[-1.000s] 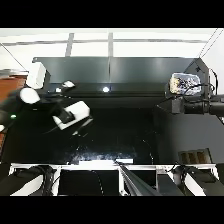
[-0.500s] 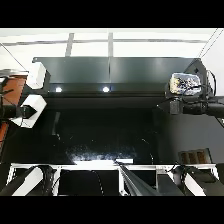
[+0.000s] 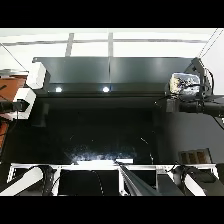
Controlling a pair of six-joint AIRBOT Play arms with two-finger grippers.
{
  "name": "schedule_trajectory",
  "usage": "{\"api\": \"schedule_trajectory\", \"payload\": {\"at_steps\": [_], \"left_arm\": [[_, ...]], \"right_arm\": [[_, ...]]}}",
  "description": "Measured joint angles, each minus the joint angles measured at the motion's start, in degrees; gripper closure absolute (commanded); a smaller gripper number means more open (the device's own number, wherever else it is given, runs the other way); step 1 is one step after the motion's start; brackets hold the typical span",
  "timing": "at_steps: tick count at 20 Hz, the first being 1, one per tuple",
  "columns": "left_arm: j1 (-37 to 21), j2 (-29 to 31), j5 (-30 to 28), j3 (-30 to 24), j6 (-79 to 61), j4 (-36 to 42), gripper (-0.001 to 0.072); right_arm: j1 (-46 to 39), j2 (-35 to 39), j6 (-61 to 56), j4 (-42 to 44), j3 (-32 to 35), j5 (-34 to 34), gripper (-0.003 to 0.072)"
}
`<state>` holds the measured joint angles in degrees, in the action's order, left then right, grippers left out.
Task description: Fold the box and place the chain.
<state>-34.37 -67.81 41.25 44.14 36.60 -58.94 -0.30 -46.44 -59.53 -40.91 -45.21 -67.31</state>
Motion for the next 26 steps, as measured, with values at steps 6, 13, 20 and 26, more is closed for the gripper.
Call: {"api": "schedule_trajectory", "payload": {"at_steps": [6, 13, 20, 26], "left_arm": [[-0.07, -7.17, -5.29, 2.51, -9.01, 9.33, 0.0349], [2.78, -12.44, -8.35, 4.7, -12.33, 11.39, 0.034], [3.8, -13.31, -11.04, 5.27, -13.11, 11.69, 0.034], [3.63, -13.38, -11.63, 5.31, -13.09, 11.69, 0.034]], "right_arm": [[0.35, 0.0, -0.02, 0.22, 0.0, 1.27, 0.0668], [0.42, 0.0, -0.96, 0.33, 0.0, 2.78, 0.0668], [0.39, 0.0, -1.66, 0.33, 0.0, 3.06, 0.0668], [0.42, 0.0, -1.73, 0.33, 0.0, 3.08, 0.0668]]}}
